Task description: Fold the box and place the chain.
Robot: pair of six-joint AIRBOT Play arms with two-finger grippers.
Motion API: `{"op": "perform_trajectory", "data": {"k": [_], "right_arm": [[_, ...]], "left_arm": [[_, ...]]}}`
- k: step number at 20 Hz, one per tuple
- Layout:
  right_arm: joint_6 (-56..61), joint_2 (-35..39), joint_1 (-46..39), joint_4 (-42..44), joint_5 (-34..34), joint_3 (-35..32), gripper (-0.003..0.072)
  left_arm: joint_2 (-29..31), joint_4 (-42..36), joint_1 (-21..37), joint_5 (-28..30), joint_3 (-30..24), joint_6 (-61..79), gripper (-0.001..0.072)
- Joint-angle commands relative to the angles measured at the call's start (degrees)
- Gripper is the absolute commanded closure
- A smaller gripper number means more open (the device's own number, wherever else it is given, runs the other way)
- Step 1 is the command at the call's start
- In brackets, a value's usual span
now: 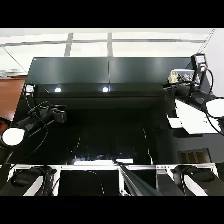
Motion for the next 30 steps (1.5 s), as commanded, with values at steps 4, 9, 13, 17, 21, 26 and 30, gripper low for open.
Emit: {"op": "perform_trajectory", "data": {"k": [4,9,13,17,21,26,30], "right_arm": [[1.03,-1.81,0.0,2.97,-7.8,0.0,-0.0005],[13.79,-2.6,-7.08,-10.58,-0.42,0.02,-0.0003],[21.88,-7.3,-23.63,-28.85,4.44,4.02,0.0037],[23.26,-17.86,-41.27,-29.62,15.76,15.39,0.0022],[21.16,-25.81,-49.96,-27.85,24.41,21.46,-0.0032],[20.48,-32.13,-57.79,-26.75,27.32,24.44,-0.003],[-0.15,-39.43,-60.54,-12.57,38.14,30.23,-0.0023]], "left_arm": [[-0.52,0.22,0.07,7.63,0.24,-0.15,0.0],[2.14,1.31,0.07,-4.94,1.31,-2.36,0.0],[3.15,15.13,0.07,-14.75,1.31,-10.99,0.0001],[3.19,19.56,0.04,-16.52,1.31,-14.53,-0.0001],[3.19,19.56,0.04,-16.61,1.31,-14.53,-0.0001],[3.19,19.47,0.04,-16.68,1.31,-14.56,-0.0001],[3.19,19.23,0.02,-16.65,1.31,-14.78,-0.0001]]}}
